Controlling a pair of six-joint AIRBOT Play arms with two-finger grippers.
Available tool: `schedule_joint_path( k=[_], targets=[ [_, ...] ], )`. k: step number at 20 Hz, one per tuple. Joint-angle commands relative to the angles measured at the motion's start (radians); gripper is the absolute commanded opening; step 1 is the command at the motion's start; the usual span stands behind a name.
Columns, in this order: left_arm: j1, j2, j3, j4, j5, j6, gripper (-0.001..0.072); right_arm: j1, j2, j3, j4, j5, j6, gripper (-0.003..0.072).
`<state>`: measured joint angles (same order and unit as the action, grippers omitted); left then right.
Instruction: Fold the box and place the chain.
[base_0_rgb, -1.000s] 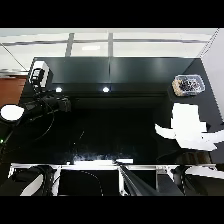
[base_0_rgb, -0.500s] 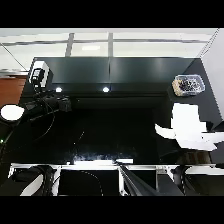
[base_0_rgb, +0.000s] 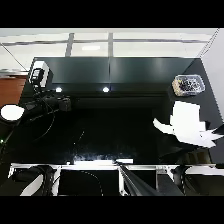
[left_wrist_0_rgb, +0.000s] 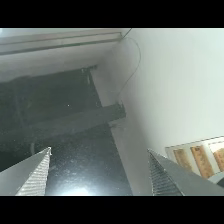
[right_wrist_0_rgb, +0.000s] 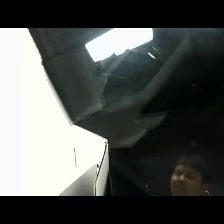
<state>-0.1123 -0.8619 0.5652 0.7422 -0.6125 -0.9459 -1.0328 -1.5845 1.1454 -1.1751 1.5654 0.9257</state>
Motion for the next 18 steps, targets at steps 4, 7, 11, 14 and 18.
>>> schedule_joint_path(
  k=[4, 7, 11, 14, 18],
  targets=[
    [0.001, -0.001, 0.001, -0.014, 0.017, -0.005, 0.0704, 0.069, 0.061, -0.069, 0.212, 0.012, -0.029, 0.0053],
    [0.002, -0.001, 0.001, -0.037, 0.020, -0.005, 0.0704, 0.211, 0.093, -0.129, 0.326, 0.027, -0.017, 0.0053],
    [0.002, -0.008, 0.001, -0.037, -0.030, -0.004, 0.0704, 0.430, 0.124, -0.161, 0.428, 0.026, 0.013, 0.0053],
    [0.000, -0.011, 0.001, -0.049, -0.101, -0.007, 0.0704, 0.584, 0.218, -0.241, 0.500, -0.057, -0.021, 0.0053],
    [-0.002, -0.020, 0.001, -0.048, -0.154, -0.086, 0.0704, 0.767, 0.381, -0.460, 0.614, -0.223, -0.174, 0.0011]
  ],
)
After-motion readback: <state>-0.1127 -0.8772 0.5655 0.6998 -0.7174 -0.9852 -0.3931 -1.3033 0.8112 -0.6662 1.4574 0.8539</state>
